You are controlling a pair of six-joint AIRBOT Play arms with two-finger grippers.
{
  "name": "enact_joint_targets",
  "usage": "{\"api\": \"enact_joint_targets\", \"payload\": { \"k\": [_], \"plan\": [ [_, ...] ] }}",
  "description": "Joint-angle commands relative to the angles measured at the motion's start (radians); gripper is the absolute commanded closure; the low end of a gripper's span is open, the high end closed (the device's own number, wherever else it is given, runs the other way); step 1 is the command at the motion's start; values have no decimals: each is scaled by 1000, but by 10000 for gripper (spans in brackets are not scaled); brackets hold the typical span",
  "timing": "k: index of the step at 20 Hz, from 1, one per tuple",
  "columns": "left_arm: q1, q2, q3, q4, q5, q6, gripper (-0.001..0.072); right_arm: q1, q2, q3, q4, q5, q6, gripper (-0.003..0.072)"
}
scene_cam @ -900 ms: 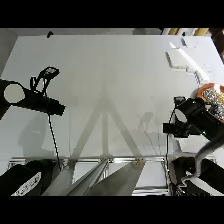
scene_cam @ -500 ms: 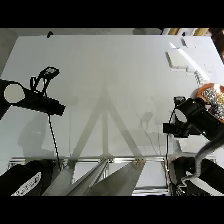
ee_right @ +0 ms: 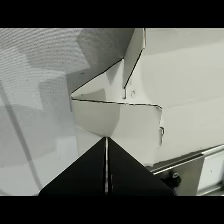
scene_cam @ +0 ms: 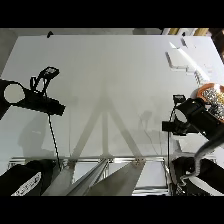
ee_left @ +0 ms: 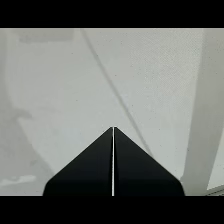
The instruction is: Fold the box and place the chain.
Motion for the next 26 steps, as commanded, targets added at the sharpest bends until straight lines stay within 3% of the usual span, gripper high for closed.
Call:
{"api": "enact_joint_targets", "payload": {
  "k": [1,3,6,11,13,15,16,17,19,22,24,26],
  "plan": [
    [1,1,-1,0,0,0,697,0,0,0,-25,-29,0,666],
    [1,1,-1,0,0,0,697,-1,0,1,-90,-21,-66,668],
    [1,1,-1,0,0,0,697,-77,18,13,-301,152,-139,671],
    [1,1,-1,0,0,0,697,-452,102,21,-405,116,-507,664],
    [1,1,-1,0,0,0,697,-593,113,21,-399,32,-584,540],
    [1,1,-1,0,0,0,697,-705,113,21,-365,-45,-657,473],
    [1,1,-1,0,0,0,697,-753,113,21,-351,-82,-692,188],
    [1,1,-1,0,0,0,697,-797,111,21,-340,-120,-717,10],
    [1,1,-1,0,0,0,697,-873,96,21,-340,-163,-741,203],
    [1,1,-1,0,0,0,697,-971,70,21,-327,-237,-763,234],
    [1,1,-1,0,0,0,697,-995,38,21,-318,-273,-772,287],
    [1,1,-1,0,0,0,697,-995,-13,21,-317,-294,-785,291]
  ]
}}
